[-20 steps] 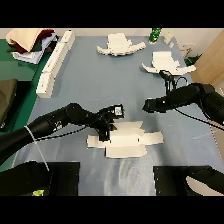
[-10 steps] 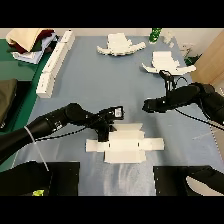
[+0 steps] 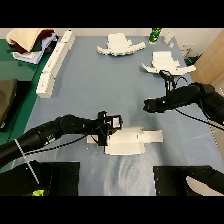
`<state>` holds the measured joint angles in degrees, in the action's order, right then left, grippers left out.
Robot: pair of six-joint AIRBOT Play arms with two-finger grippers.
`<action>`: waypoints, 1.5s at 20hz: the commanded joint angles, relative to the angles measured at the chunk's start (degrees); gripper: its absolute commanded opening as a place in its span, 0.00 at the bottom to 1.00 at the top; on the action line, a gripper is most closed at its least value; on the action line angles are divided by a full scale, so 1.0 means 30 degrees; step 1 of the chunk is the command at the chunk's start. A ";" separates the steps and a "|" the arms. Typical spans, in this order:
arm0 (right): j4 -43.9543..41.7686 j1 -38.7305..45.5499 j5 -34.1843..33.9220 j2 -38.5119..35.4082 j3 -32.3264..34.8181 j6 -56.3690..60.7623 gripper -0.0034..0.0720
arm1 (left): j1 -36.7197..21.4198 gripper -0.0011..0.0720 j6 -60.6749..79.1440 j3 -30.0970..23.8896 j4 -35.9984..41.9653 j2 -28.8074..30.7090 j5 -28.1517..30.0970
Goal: Fold the box.
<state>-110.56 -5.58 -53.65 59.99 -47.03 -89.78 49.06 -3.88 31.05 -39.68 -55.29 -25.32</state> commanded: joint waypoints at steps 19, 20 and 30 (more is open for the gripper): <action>-0.0299 -0.0007 -0.0299 -0.0022 -0.0015 0.0000 0.43 | 0.0758 0.03 -0.4743 0.1435 -0.3075 -0.0714 -0.1931; -0.0291 -0.0007 -0.0299 -0.0022 -0.0015 0.0000 0.43 | 0.0758 0.03 -0.4728 0.1435 -0.3075 -0.0845 -0.1916; -0.0073 0.0000 -0.1778 -0.0022 -0.0015 0.0000 0.06 | 0.0758 0.04 -0.4721 0.1435 -0.3067 -0.1515 -0.2229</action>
